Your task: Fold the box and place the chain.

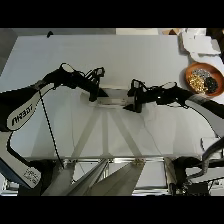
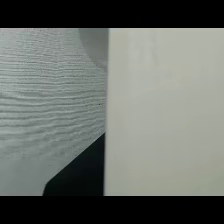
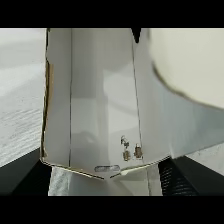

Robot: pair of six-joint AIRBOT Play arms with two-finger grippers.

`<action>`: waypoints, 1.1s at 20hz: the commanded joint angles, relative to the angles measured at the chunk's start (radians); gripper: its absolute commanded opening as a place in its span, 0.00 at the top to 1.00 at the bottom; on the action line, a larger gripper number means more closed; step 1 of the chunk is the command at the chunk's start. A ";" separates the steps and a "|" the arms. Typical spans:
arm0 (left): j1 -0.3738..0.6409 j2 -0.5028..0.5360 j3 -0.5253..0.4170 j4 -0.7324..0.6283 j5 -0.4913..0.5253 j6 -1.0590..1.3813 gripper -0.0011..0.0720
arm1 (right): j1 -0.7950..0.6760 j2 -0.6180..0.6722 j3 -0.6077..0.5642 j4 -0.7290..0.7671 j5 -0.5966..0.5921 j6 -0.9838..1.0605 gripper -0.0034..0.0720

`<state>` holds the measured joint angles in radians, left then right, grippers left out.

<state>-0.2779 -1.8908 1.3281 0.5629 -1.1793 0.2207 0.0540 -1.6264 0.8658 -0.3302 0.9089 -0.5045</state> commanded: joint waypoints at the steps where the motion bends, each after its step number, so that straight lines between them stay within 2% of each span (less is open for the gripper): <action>1: 0.000 0.000 0.000 -0.002 0.001 -0.001 0.97 | 0.011 -0.014 0.026 -0.012 0.015 0.005 0.04; 22: 0.000 0.000 0.000 -0.002 0.001 -0.001 0.97 | 0.039 -0.035 0.037 -0.043 -0.007 0.032 0.04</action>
<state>-0.2779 -1.8908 1.3277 0.5613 -1.1793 0.2199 0.0921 -1.6608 0.9016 -0.3740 0.9009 -0.4725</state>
